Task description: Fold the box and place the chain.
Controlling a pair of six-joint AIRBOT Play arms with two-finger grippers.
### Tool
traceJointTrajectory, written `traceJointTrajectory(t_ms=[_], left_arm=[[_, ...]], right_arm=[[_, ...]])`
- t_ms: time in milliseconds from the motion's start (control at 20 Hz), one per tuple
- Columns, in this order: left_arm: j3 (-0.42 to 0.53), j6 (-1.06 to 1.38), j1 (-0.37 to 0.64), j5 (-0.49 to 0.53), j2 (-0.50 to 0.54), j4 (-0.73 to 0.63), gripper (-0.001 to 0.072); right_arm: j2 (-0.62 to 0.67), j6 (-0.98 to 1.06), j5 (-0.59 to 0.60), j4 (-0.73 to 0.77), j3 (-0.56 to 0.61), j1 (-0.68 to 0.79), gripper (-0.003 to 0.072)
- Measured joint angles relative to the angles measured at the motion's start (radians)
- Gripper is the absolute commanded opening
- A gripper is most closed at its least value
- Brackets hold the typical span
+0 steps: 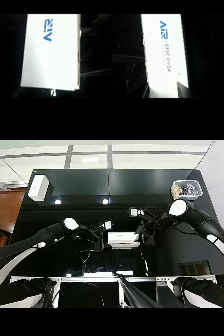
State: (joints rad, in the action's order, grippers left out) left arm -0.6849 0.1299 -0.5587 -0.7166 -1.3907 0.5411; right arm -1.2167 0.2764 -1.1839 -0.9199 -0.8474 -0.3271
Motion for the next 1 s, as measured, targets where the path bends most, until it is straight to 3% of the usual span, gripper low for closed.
traceJointTrajectory(t_ms=[700,1000], left_arm=[[0.000,0.000,0.001,0.007,0.000,0.001,0.0399],[0.000,0.001,0.001,0.006,0.000,0.001,0.0399]], right_arm=[[0.052,0.000,0.009,0.022,-0.001,0.000,0.0378],[0.055,0.000,0.096,0.066,-0.001,-0.068,0.0378]])
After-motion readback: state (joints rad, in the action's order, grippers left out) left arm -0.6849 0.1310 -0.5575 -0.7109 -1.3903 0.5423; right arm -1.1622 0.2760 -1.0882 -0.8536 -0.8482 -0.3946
